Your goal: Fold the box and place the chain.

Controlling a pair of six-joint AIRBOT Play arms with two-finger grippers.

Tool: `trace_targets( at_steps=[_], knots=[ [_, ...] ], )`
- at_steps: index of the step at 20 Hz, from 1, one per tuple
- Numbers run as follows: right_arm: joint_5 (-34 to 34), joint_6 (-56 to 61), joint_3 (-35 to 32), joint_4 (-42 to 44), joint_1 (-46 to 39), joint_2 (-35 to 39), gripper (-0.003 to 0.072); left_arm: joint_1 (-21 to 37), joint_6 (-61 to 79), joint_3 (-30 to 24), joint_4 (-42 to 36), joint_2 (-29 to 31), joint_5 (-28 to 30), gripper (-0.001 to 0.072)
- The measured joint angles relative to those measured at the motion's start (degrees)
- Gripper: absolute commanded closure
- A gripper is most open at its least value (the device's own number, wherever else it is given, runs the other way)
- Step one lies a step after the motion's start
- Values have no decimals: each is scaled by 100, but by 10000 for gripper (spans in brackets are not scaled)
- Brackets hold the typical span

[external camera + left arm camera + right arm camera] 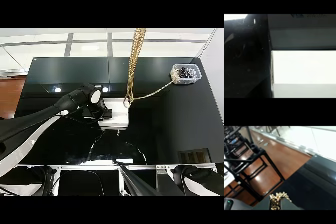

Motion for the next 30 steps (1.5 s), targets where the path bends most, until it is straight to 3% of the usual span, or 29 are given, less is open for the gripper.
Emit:
trace_targets(
  at_steps=[19, 30],
  knots=[
    [199, 160, -125, -105, 584, -334, 669, 0, 0, 0, 0, 0, -2, 680],
    [1005, 378, -2028, -1213, 629, -380, 668, 0, 0, 0, 2, 0, -4, 680]
  ],
)
